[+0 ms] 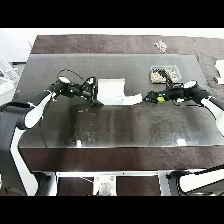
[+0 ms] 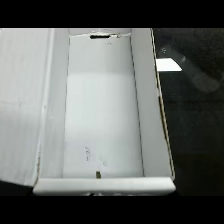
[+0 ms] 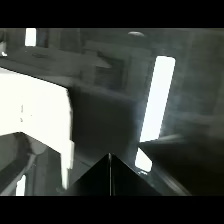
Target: Fold the box and place the chain.
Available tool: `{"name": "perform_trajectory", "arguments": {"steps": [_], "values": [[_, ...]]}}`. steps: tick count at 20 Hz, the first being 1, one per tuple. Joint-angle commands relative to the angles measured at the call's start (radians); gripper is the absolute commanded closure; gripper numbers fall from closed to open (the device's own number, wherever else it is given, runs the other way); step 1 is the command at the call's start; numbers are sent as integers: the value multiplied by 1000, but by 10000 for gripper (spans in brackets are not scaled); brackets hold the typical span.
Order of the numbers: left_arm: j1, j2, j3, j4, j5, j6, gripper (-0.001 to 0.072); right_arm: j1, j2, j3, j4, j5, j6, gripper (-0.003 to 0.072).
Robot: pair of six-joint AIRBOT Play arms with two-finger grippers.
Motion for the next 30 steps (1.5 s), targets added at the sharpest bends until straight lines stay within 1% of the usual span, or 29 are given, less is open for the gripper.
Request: {"name": "perform_trajectory", "arguments": {"steps": [1,4,7,14,15,16,17,23,24,26,30], "values": [[0,0,1,0,0,0,225,55,-24,-2,85,-35,-55,680],[0,0,1,0,0,0,225,112,-27,-1,150,-54,-98,679],[0,0,1,0,0,0,225,161,-26,0,151,-55,-98,679],[0,0,1,0,0,0,224,162,15,31,185,-40,-76,677],[0,0,1,0,0,0,225,162,15,37,185,-37,-76,591],[0,0,1,0,0,0,225,162,15,39,185,-36,-76,446],[0,0,1,0,0,0,224,163,15,40,186,-29,-76,412],[0,0,1,0,1,0,225,164,15,40,207,-17,-76,410],[0,0,1,0,1,0,225,164,14,40,208,-18,-76,392],[0,0,1,0,1,0,225,164,10,40,207,-29,-76,165],[0,0,1,0,0,0,225,164,-7,40,206,-33,-76,165]]}}
